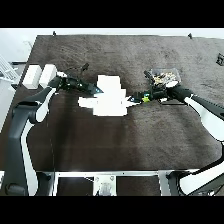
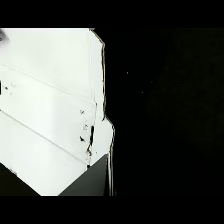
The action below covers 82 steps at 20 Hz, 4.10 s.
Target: Fold the box and place the chain.
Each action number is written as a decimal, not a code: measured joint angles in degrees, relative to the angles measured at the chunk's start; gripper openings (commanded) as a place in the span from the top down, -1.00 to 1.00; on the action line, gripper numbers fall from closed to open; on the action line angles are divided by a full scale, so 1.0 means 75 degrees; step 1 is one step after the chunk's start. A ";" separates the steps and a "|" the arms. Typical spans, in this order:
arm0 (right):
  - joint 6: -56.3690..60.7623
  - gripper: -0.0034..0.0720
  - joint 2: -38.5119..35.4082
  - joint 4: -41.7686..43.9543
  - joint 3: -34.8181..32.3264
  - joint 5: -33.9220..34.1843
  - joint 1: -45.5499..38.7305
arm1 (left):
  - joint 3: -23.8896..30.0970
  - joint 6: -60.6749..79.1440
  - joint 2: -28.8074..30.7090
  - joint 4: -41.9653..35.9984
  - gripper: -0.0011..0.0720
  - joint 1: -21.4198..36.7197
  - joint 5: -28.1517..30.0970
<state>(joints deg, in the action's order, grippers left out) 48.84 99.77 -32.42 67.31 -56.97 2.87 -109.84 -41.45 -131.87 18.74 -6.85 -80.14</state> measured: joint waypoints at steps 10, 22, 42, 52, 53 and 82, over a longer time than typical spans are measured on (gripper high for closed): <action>-0.0254 0.06 -0.0038 0.0052 0.0041 -0.0012 -0.0609 | 0.0000 0.0653 -0.0003 -0.0262 0.92 0.0038 -0.0297; -0.1072 0.06 -0.0204 0.1183 0.0102 -0.0140 -0.1763 | 0.0096 0.4036 0.0248 -0.0583 0.93 0.0029 -0.0653; -0.1661 0.06 -0.0207 0.1268 0.0102 -0.0119 -0.1801 | 0.1953 0.8271 0.1020 -0.0912 0.93 -0.0201 0.0495; -0.1778 0.06 -0.0207 0.1262 0.0090 -0.0122 -0.1801 | 0.2264 0.8542 0.1239 -0.1180 0.93 -0.0219 0.0793; -0.1789 0.06 -0.0207 0.1262 0.0090 -0.0122 -0.1801 | 0.2390 0.8670 0.1303 -0.1241 0.93 -0.0219 0.0903; -0.1990 0.13 -0.0562 0.1309 0.0044 -0.0326 -0.1719 | 0.2736 0.9381 0.1314 -0.1134 0.91 -0.0213 0.1218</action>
<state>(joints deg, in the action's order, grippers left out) 33.91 95.55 -22.61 67.64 -59.42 -10.02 -89.32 28.91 -122.02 10.24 -8.45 -71.00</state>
